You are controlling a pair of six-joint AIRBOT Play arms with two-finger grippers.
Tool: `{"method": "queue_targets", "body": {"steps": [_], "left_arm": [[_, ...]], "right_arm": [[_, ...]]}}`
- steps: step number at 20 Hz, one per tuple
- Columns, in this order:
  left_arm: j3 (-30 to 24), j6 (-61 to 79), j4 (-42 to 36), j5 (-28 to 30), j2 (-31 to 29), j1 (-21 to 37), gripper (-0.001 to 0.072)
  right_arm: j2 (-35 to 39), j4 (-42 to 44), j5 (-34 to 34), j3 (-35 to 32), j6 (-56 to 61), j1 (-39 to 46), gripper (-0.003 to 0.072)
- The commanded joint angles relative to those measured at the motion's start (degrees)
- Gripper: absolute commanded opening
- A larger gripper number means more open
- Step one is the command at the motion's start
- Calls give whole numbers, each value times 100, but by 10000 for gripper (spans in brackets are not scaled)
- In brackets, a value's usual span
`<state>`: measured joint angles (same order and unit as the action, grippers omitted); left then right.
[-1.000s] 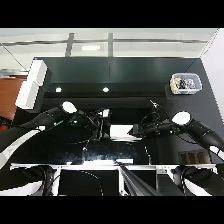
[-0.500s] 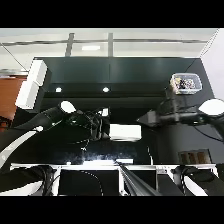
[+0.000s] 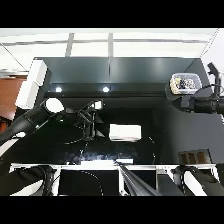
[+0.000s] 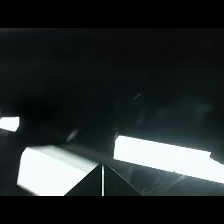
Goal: Fold the box and place the chain.
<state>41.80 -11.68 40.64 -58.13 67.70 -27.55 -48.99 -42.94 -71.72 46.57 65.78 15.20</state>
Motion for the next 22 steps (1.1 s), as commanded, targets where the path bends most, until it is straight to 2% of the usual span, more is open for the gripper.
{"method": "queue_targets", "body": {"steps": [1,4,9,13,22], "left_arm": [[243,-861,-63,299,-87,-319,711],[533,-809,-81,680,33,-662,710],[1412,-802,7,660,1126,-1252,704],[1895,-802,271,649,1777,-1515,704],[1928,-813,328,391,1895,-1569,704]], "right_arm": [[15,-343,483,42,-9,219,16],[15,-966,481,42,74,225,16],[17,-1895,887,42,892,693,16],[17,-1930,863,37,876,1237,16],[17,-1860,905,37,813,1252,17]]}}
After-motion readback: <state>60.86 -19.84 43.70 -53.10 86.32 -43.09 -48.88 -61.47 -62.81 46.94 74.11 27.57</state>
